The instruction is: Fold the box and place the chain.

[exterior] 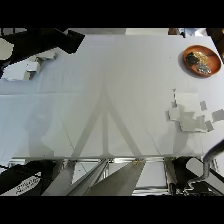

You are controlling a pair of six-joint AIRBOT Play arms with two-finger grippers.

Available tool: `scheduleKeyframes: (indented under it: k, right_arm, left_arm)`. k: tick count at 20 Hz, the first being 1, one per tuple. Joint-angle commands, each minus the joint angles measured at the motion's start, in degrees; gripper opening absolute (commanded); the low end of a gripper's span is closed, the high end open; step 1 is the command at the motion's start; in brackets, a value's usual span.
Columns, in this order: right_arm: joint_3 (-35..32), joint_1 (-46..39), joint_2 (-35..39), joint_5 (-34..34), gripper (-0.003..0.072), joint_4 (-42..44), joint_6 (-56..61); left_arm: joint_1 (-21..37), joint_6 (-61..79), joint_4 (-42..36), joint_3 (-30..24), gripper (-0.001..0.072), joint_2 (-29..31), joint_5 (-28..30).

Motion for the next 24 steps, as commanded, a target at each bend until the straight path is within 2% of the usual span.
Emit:
scheduleKeyframes:
  k: [1, 3, 7, 13, 14, 16, 17, 18, 19, 20, 22, 24]
  right_arm:
    - [0.02, -4.00, -6.36, 4.44, 0.0502, 3.96, -6.25]
    - [0.02, -4.00, -11.30, 7.43, 0.0502, 3.67, -8.26]
    - [0.02, -4.00, -19.89, 8.76, 0.0502, 0.26, -9.22]
    - [0.02, -4.00, -25.40, 9.84, 0.0493, -0.79, -11.50]
    - [0.02, -4.00, -26.08, 9.94, 0.0432, -0.79, -11.52]
    - [0.02, -4.00, -26.99, 9.97, 0.0378, -0.94, -11.50]
    - [0.02, -4.00, -27.19, 9.88, 0.0255, -1.03, -11.50]
    - [0.02, -4.00, -27.23, 9.90, 0.0170, -1.01, -11.50]
    - [0.02, -4.00, -27.23, 9.99, 0.0137, -1.01, -11.47]
    - [0.02, -4.00, -27.23, 10.38, 0.0053, -1.01, -11.47]
    - [0.02, -4.00, -27.21, 11.30, 0.0013, -0.63, -11.80]
    - [0.02, -3.93, -27.10, 12.44, 0.0013, 1.77, -12.70]
  left_arm:
    - [-0.02, 0.02, 0.00, -0.02, 0.0703, 0.02, 0.00]
    - [-0.02, 0.02, 0.00, -0.02, 0.0703, 0.02, 0.02]
    - [-0.02, 0.02, 0.00, -0.02, 0.0703, 0.02, 0.02]
    - [-0.02, 0.02, 0.00, -0.02, 0.0703, 0.02, 0.00]
    - [-0.02, 0.02, 0.00, -0.02, 0.0703, 0.02, 0.00]
    - [-0.02, 0.02, 0.00, -0.02, 0.0703, 0.04, 0.00]
    - [-0.02, 0.02, 0.00, -0.02, 0.0703, 0.02, 0.02]
    - [-0.02, 0.02, 0.00, -0.02, 0.0703, 0.02, 0.02]
    - [-0.02, 0.02, 0.00, -0.02, 0.0703, 0.02, 0.00]
    - [-0.02, 0.02, 0.00, -0.02, 0.0703, 0.02, 0.02]
    - [-0.02, 0.02, 0.00, -0.02, 0.0703, 0.02, 0.02]
    - [-0.02, 0.02, 0.00, -0.02, 0.0703, 0.02, 0.00]
